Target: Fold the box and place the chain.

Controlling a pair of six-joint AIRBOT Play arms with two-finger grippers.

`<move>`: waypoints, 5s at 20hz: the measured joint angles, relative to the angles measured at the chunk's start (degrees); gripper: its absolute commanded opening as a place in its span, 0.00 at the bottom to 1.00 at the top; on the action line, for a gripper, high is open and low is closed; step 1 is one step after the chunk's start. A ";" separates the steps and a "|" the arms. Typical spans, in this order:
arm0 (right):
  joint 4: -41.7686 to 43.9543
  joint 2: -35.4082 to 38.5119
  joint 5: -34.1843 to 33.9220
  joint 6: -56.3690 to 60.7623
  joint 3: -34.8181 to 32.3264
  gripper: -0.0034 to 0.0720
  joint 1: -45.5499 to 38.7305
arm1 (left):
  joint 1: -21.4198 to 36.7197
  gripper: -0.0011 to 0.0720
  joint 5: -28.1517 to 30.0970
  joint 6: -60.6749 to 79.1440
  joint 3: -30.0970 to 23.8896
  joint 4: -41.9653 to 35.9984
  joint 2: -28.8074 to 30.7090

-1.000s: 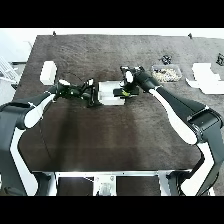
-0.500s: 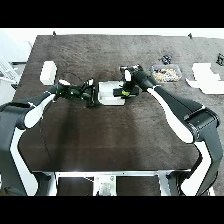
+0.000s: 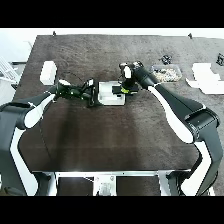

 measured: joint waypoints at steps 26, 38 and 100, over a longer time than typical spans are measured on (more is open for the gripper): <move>-2.84 8.09 -13.29 -22.82 -2.64 0.62 -28.76 | 0.00 0.43 0.07 -0.04 0.00 -0.04 0.00; 7.58 -2.49 -19.10 -29.55 2.91 0.61 -32.28 | 0.00 0.44 0.09 -0.04 0.00 -0.04 0.00; 1.86 33.24 -5.53 -30.49 4.17 0.05 -2.49 | 0.00 0.44 0.04 -0.04 0.00 -0.04 0.00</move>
